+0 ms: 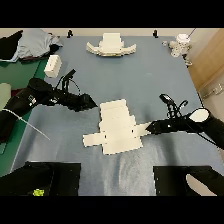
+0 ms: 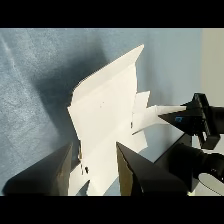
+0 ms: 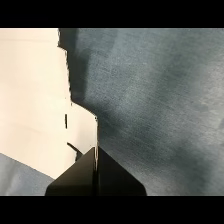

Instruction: Fold the box.

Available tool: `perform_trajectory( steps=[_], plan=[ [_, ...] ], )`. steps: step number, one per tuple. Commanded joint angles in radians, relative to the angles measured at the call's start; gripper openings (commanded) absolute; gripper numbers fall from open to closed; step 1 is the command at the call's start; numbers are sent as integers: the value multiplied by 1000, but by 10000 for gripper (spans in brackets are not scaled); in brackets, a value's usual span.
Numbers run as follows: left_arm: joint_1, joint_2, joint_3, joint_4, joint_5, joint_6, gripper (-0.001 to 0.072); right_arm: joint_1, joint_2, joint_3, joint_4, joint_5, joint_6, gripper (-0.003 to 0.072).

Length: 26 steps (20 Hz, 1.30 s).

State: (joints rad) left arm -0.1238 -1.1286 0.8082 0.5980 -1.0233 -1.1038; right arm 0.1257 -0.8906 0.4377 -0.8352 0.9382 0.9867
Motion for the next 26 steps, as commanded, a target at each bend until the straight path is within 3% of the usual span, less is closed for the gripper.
perform_trajectory(
  steps=[1,26],
  plan=[
    [0,0,1,0,0,0,418,1,0,-1,-1,-2,0,3],
    [0,0,1,0,0,0,418,1,0,-1,-1,-23,0,3]
  ],
)
